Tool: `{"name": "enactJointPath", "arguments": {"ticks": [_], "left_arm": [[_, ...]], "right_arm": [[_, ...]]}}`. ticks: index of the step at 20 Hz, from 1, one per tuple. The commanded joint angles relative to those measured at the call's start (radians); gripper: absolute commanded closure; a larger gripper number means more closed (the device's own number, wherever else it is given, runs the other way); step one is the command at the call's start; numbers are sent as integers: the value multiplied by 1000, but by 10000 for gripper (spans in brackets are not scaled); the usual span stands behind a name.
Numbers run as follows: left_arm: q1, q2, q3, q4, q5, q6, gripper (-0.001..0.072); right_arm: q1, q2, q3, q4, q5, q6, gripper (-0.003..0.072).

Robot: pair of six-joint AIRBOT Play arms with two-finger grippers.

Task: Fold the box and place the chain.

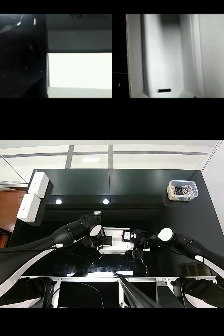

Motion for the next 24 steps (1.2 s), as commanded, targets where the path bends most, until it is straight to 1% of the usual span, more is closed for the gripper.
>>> {"name": "enactJointPath", "arguments": {"ticks": [1,3,7,8,9,12,16,17,18,21,22,23,24], "left_arm": [[0,0,1,0,-3,2,682],[0,0,1,5,-3,2,682],[0,0,1,4,-4,5,682],[0,0,1,4,-4,5,682],[0,0,1,4,-6,5,682],[0,0,1,4,-6,5,682],[0,0,1,4,-6,5,682],[0,0,1,3,-6,5,682],[0,0,1,3,-6,5,682],[0,0,1,3,-6,5,682],[0,0,1,3,-6,5,682],[0,0,1,3,-6,5,682],[0,0,1,3,-6,5,682]], "right_arm": [[-10,37,1,1,5,30,-27],[-36,94,1,-15,39,75,-25],[-123,208,1,-243,169,235,-23],[-145,214,1,-287,189,249,-23],[-161,212,0,-299,198,249,-23],[-153,199,-2,-267,179,195,-21],[-99,152,-2,-158,142,117,-7],[-88,150,-2,-151,124,113,173],[-79,150,-2,-145,112,114,274],[-61,150,-2,-124,116,122,274],[-49,150,-2,-117,116,134,358],[-39,150,-2,-117,115,150,386],[-32,150,-2,-117,112,160,388]]}}
